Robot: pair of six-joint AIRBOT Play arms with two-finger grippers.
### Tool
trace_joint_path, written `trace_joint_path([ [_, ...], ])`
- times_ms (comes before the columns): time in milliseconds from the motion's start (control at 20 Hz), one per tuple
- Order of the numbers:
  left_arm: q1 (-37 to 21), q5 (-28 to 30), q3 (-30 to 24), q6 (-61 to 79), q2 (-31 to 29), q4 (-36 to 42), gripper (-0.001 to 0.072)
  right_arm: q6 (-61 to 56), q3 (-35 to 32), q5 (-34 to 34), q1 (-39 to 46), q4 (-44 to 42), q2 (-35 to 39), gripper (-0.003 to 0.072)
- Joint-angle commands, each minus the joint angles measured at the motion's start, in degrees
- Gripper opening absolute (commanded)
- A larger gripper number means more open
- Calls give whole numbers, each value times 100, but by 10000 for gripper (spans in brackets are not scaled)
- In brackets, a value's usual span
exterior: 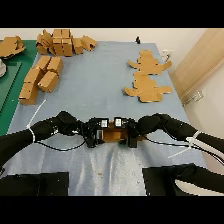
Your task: Fold the box.
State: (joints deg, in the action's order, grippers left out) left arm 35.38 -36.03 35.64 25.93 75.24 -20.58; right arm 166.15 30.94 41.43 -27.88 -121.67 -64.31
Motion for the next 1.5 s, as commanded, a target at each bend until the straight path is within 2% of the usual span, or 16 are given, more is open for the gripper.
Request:
trace_joint_path([
  [0,0,2,0,0,2,-2,532,13,7,-109,131,413,184,720],
  [300,0,2,2,0,2,-2,532,-127,7,-4,570,647,579,720],
  [500,0,2,0,0,2,-2,532,-129,7,654,612,1040,1088,720],
  [650,0,2,2,0,2,-2,532,-232,4,1115,612,1088,1189,720],
  [950,0,2,0,0,2,-2,532,-1121,7,1294,612,1134,1515,720],
  [1100,-2,2,2,0,2,-2,532,-1207,7,2236,610,975,1864,720],
  [1300,0,2,0,0,2,-2,532,-1600,4,3792,610,136,2085,720],
  [1450,0,2,0,0,2,-2,532,-1639,4,4330,610,-592,2094,720],
])
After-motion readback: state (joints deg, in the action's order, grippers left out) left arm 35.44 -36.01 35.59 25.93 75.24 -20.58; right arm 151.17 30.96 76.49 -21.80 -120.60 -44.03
